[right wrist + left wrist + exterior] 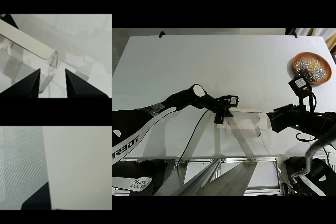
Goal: Fold the box and place the chain.
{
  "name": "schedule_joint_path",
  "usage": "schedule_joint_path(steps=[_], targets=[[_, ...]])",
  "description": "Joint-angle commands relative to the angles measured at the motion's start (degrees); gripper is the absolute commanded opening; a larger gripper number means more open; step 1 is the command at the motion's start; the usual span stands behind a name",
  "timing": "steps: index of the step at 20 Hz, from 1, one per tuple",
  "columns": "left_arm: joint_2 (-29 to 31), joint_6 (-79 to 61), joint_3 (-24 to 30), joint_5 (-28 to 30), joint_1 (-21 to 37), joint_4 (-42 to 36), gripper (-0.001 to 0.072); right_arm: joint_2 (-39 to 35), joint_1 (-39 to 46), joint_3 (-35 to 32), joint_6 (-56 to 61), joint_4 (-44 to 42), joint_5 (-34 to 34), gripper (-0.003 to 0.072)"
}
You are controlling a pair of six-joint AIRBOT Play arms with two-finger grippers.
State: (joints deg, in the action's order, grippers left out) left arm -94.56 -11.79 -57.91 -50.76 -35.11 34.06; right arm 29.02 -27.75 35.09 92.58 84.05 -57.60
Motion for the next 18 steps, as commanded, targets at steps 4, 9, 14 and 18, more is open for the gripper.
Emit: schedule_joint_path(steps=[4, 9, 14, 18], targets=[[-0.04, 0.00, -0.07, 0.48, 0.00, 0.07, 0.0007, -0.07, -0.02, 0.07, 0.00, -0.02, -0.02, 0.0339], [-0.42, 0.02, -0.07, 0.39, -0.02, 0.04, 0.0007, -0.07, -0.02, 0.07, 0.00, -0.02, -0.02, 0.0339], [-0.90, 0.02, -0.07, 0.22, 0.00, 0.02, 0.0008, -0.07, -0.02, 0.07, 0.00, -0.02, -0.02, 0.0339], [-0.90, 0.02, -0.07, 0.22, 0.00, 0.04, 0.0011, -0.07, -0.02, 0.07, 0.00, -0.02, 0.00, 0.0339]])
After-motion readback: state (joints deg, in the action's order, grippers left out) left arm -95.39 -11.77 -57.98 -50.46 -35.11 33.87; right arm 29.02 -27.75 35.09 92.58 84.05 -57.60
